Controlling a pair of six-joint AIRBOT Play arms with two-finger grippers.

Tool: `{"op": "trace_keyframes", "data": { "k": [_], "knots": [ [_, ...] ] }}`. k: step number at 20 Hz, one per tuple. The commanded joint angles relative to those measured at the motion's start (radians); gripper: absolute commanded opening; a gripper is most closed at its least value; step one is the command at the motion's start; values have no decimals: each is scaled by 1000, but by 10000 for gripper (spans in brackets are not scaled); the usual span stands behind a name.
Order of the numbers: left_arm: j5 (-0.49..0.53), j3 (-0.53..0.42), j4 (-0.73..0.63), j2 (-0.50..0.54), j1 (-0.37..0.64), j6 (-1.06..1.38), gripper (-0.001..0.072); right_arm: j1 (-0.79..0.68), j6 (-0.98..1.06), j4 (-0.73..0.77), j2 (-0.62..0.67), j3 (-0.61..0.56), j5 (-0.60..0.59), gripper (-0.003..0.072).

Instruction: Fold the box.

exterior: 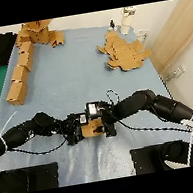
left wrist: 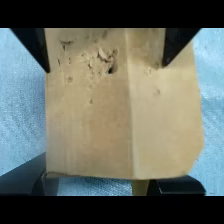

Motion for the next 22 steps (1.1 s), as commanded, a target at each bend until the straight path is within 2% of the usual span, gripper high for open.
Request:
{"op": "trace_keyframes", "data": {
  "k": [1,5,9,18,21,22],
  "knots": [
    [0,1,0,0,0,0,473,27,-43,-52,5,-25,33,517],
    [0,1,0,0,0,0,473,106,-41,-126,44,-70,163,516],
    [0,1,0,0,0,0,473,128,-40,-127,51,-106,214,517],
    [0,1,0,0,0,0,472,128,-11,-198,50,-115,230,515],
    [0,1,0,0,0,0,473,128,12,-200,50,-115,224,499],
    [0,1,0,0,0,0,473,128,16,-200,50,-115,222,421]
  ]
}}
